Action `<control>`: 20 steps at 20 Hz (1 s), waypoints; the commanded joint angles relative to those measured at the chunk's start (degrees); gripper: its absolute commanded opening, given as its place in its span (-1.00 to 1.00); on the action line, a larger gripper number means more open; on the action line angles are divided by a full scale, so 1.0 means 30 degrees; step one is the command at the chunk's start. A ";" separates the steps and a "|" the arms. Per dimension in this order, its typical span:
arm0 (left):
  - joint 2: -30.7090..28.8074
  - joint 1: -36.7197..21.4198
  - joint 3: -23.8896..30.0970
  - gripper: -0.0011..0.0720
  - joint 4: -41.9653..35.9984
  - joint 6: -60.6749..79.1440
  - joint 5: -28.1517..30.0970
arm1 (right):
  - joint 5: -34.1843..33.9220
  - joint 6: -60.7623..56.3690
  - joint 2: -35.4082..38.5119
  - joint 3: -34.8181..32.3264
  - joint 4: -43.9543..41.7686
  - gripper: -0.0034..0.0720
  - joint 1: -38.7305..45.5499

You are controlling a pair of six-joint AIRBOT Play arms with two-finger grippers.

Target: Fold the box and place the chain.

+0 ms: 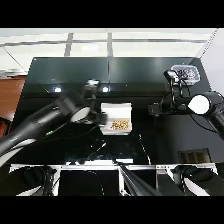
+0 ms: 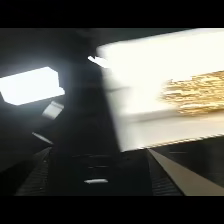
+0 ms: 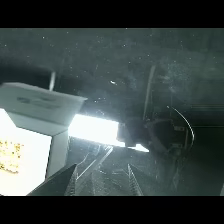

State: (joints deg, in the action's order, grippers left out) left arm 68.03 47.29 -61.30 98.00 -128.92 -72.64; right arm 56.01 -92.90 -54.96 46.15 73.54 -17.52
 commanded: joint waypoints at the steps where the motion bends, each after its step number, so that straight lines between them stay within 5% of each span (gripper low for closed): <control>1: -0.4743 -0.2171 0.3774 0.90 0.4969 -0.1785 -0.1858 | -0.0262 -0.0029 0.0015 -0.0015 0.0066 0.07 0.0007; 2: -0.5894 -0.4080 0.5472 0.90 0.3963 -0.1829 -0.0801 | -0.0321 -0.0036 0.0015 -0.0015 -0.0007 0.07 0.0007; 4: -0.7249 -0.8655 0.8714 0.90 -0.2412 0.1523 0.3395 | -0.0408 -0.0044 0.0015 -0.0015 -0.0007 0.07 0.0007; 6: -0.6972 -1.2203 1.1089 0.90 -1.3165 1.2866 0.6572 | -0.0415 -0.0124 0.0007 -0.0015 -0.0015 0.07 0.0007; 8: -0.6193 -1.3508 1.2087 0.90 -2.0669 2.8465 0.5319 | -0.0408 -0.0357 0.0007 -0.0015 -0.0153 0.07 0.0000; 12: -0.4969 -1.2123 1.2254 0.99 -2.2396 4.1280 0.6200 | -0.0262 -0.0969 0.0015 -0.0015 -0.0801 0.07 0.0000; 15: -0.4000 -1.0462 1.2036 1.00 -2.2148 4.5448 0.8167 | -0.0255 -0.0984 0.0007 -0.0015 -0.1326 0.07 0.0000; 20: -0.0080 -0.9704 0.9734 1.00 -2.1595 4.8056 0.8131 | -0.0255 -0.1464 0.0007 -0.0015 -0.1574 0.07 0.0000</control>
